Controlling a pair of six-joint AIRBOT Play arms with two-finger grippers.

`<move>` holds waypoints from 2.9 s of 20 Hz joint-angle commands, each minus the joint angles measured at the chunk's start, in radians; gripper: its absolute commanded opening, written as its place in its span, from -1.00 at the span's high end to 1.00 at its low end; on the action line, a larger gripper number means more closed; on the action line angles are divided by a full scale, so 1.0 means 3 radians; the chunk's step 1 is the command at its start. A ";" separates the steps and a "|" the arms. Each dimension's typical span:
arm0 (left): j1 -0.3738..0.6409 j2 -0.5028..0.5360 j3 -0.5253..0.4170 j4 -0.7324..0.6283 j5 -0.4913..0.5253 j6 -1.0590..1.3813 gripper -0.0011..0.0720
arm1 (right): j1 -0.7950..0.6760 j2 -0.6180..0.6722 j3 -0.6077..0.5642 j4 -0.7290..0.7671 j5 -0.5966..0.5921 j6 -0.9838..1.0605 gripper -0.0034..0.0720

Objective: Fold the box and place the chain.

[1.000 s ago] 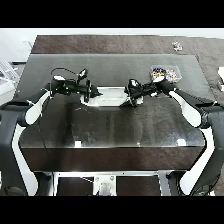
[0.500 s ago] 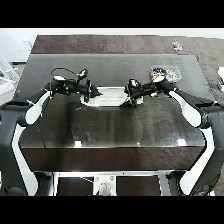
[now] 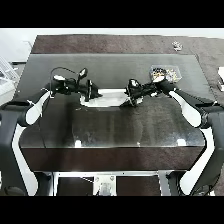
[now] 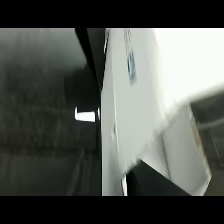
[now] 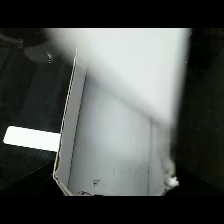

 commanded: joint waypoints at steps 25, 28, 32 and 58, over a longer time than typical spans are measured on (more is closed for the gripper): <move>0.0027 0.2185 -0.0853 0.0479 0.0354 -0.0262 0.93 | 0.0001 -0.0001 0.0000 0.0001 -0.0004 0.0001 -0.63; -0.0267 0.2651 -0.1600 0.0415 0.0675 0.0047 0.93 | 0.0001 -0.0001 0.0000 0.0001 -0.0004 0.0001 -0.63; -0.0626 0.2852 -0.2248 0.0426 0.1273 0.0106 0.93 | 0.0001 -0.0001 0.0000 0.0001 -0.0004 0.0001 -0.63; -0.0417 0.1321 -0.1314 -0.0421 0.1854 0.0862 0.92 | 0.0001 -0.0001 0.0000 0.0001 -0.0004 0.0001 -0.63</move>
